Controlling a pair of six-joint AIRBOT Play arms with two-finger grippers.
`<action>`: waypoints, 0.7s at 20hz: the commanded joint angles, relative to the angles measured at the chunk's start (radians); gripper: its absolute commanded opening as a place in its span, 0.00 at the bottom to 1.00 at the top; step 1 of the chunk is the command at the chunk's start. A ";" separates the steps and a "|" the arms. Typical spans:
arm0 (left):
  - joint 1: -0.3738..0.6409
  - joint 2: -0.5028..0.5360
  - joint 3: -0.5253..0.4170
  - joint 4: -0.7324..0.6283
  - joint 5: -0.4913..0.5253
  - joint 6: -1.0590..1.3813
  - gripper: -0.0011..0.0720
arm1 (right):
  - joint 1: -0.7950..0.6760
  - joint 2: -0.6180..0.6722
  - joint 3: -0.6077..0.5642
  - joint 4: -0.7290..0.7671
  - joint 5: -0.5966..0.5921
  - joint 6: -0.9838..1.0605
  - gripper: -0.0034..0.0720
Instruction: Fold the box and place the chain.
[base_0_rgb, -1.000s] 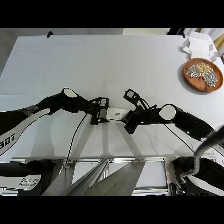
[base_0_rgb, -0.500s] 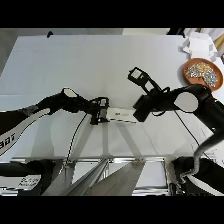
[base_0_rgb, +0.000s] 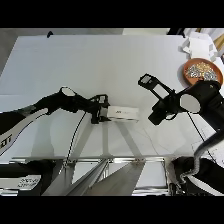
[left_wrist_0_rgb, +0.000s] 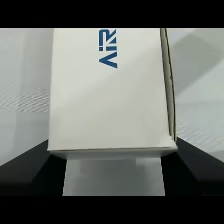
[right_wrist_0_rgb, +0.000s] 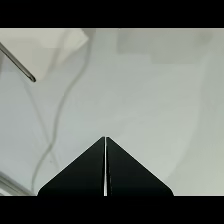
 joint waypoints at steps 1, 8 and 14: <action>0.076 0.096 0.000 -0.002 0.051 -0.132 0.02 | 0.000 0.001 0.002 -0.021 0.010 0.023 0.07; 0.514 0.333 0.000 0.349 0.060 -0.597 0.02 | 0.000 0.001 0.002 0.015 0.018 0.051 0.07; 0.689 0.313 -0.008 0.626 0.021 -0.822 0.54 | 0.000 0.001 0.002 0.016 0.018 0.051 0.07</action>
